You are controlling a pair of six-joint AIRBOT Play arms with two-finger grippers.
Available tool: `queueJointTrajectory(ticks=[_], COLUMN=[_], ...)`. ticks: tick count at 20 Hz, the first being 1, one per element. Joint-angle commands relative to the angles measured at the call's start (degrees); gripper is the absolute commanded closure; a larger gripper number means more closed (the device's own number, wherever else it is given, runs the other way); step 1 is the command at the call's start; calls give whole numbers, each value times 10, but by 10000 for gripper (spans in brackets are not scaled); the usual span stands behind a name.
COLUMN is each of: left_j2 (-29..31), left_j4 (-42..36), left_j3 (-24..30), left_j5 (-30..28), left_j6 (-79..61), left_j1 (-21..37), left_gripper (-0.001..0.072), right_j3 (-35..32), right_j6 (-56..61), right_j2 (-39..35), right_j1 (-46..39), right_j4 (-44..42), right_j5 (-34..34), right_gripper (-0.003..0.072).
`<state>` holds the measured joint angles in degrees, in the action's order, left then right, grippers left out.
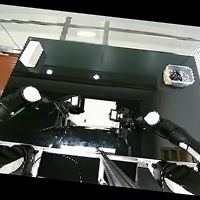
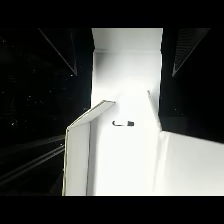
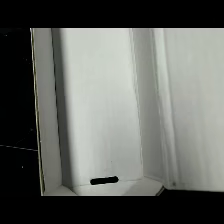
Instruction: Fold the box and place the chain.
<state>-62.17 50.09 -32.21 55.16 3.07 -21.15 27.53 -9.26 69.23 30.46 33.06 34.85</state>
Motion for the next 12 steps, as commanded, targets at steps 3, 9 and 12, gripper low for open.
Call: queueJointTrajectory(ticks=[3, 9, 12], left_j2=[-35, -36, -36], left_j4=[-1, -9, -52], left_j3=[1, 1, 1], left_j5=[-57, -57, -62], left_j6=[-42, -42, -42], left_j1=[-46, -51, -51], left_gripper=[54, 312, 322], right_j3=[0, 0, 0], right_j6=[0, 0, 0], right_j2=[0, 0, 0], right_j1=[0, 0, 0], right_j4=[0, 0, 0], right_j5=[0, 0, 0], right_gripper=[513, 513, 513])
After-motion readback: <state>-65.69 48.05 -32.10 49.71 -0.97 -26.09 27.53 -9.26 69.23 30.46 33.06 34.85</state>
